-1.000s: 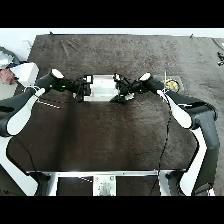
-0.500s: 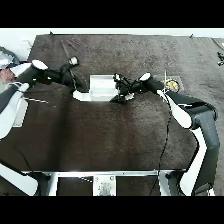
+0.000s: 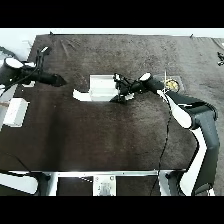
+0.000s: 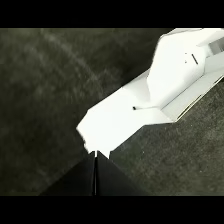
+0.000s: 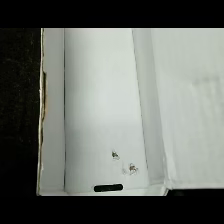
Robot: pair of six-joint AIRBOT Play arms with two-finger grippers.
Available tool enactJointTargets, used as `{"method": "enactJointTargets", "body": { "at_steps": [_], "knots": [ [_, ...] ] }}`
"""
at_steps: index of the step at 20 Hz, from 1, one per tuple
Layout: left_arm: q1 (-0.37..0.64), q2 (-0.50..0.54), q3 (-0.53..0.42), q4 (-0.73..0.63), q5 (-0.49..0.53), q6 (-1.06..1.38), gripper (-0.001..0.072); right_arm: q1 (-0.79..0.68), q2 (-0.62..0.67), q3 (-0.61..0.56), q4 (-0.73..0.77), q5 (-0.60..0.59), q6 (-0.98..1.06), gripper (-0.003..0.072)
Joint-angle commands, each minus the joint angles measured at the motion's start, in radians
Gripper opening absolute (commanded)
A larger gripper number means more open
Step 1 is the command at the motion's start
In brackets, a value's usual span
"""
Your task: Fold the box and place the chain.
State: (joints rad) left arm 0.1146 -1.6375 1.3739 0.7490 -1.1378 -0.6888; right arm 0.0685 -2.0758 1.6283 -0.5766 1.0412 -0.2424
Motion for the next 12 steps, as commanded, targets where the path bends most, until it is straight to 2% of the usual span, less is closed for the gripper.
{"method": "enactJointTargets", "body": {
  "at_steps": [1,12],
  "knots": [
    [0.018,-0.004,-0.071,0.015,0.0,-0.146,0.0008,0.0,0.001,0.0,0.0,-0.001,0.0,0.0119],
    [0.009,-0.113,-0.076,-0.001,0.011,-0.257,0.0008,0.0,0.001,0.0,0.0,-0.001,0.0,0.0119]
  ]
}}
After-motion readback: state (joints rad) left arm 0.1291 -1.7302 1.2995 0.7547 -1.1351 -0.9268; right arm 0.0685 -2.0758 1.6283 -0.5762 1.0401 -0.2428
